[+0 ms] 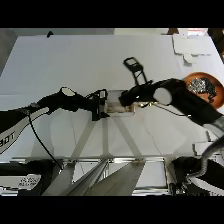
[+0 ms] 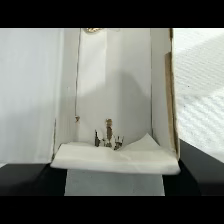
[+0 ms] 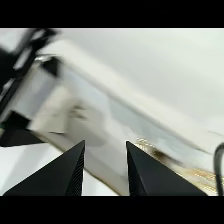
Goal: Fold the box and place the chain.
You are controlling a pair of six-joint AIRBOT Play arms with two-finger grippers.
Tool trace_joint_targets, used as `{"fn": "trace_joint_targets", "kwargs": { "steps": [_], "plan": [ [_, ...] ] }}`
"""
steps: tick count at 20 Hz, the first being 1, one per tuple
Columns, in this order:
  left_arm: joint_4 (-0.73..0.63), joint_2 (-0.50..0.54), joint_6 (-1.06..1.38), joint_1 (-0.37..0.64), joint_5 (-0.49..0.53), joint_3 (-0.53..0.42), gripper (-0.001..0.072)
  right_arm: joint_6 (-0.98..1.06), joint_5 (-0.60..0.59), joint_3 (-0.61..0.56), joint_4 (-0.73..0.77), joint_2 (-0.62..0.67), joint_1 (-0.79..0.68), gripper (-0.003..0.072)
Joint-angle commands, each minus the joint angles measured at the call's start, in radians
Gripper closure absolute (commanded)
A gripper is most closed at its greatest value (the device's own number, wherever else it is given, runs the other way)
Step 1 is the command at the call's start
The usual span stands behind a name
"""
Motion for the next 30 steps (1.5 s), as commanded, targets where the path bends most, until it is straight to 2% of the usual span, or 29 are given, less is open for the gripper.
{"fn": "trace_joint_targets", "kwargs": {
  "steps": [1,2,4,7,11,13,16,17,22,30],
  "plan": [
    [0.000,0.000,0.000,0.000,0.000,0.000,0.0432,0.000,0.133,0.000,-0.045,0.122,-0.177,0.0375],
    [0.000,0.000,0.000,0.000,0.000,0.000,0.0432,0.000,0.166,0.000,-0.060,0.143,-0.238,0.0368],
    [0.000,0.000,0.000,0.000,0.000,0.000,0.0432,0.000,0.229,0.000,-0.106,0.161,-0.365,0.0228],
    [0.000,0.000,0.000,0.000,0.000,0.000,0.0432,-0.028,0.277,0.000,-0.148,0.154,-0.561,0.0227],
    [0.000,0.000,0.000,0.000,0.000,0.000,0.0432,-0.084,0.282,0.000,-0.010,0.061,-0.859,0.0224],
    [0.000,0.000,0.000,0.000,0.000,0.000,0.0432,-0.084,0.278,0.000,0.038,-0.022,-0.941,0.0193],
    [0.000,0.000,0.000,0.000,0.000,0.000,0.0432,-0.082,0.249,0.000,0.099,-0.133,-1.004,0.0170],
    [0.000,0.000,0.000,0.000,0.000,0.000,0.0432,-0.072,0.241,0.000,0.101,-0.156,-1.015,0.0125],
    [0.000,0.000,0.000,0.000,0.000,0.000,0.0432,0.114,0.137,0.000,-0.005,-0.196,-1.046,0.0125],
    [0.000,0.000,0.000,0.000,0.000,0.000,0.0432,0.214,0.038,0.000,0.046,-0.271,-1.043,0.0144]
  ]
}}
